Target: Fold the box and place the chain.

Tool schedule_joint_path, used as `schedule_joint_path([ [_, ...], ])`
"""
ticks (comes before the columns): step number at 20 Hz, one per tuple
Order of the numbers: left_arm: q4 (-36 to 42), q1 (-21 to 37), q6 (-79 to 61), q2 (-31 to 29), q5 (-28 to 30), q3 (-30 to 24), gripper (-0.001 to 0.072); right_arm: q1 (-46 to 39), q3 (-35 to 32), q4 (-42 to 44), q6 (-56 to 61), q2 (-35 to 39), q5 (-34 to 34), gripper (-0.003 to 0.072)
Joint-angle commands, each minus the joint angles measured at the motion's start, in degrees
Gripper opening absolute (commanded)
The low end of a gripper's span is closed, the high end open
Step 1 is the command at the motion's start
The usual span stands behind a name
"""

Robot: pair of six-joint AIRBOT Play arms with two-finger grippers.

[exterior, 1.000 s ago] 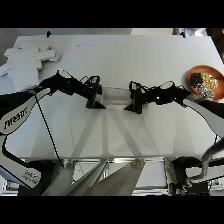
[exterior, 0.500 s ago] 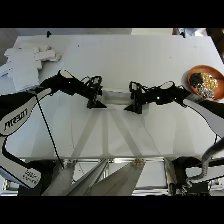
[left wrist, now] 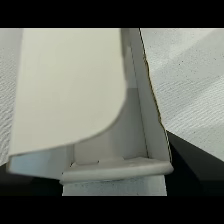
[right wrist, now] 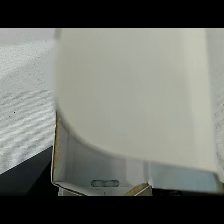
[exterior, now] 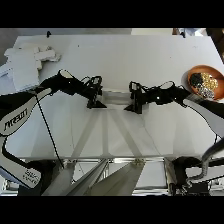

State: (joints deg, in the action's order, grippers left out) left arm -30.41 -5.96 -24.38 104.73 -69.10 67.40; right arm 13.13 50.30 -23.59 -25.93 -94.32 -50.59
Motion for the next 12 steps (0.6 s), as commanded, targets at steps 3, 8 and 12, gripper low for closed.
schedule_joint_path([
  [3,0.0,0.0,0.0,0.0,0.1,0.0,0.0505,0.0,0.0,0.0,-3.2,0.0,2.4,0.0467],
  [8,0.0,0.0,0.0,0.0,0.1,0.0,0.0505,0.0,0.0,0.1,-3.2,0.0,1.1,0.0466],
  [12,0.0,0.0,0.0,0.0,0.1,0.0,0.0505,0.0,0.0,0.1,-3.0,0.0,1.1,0.049],
])
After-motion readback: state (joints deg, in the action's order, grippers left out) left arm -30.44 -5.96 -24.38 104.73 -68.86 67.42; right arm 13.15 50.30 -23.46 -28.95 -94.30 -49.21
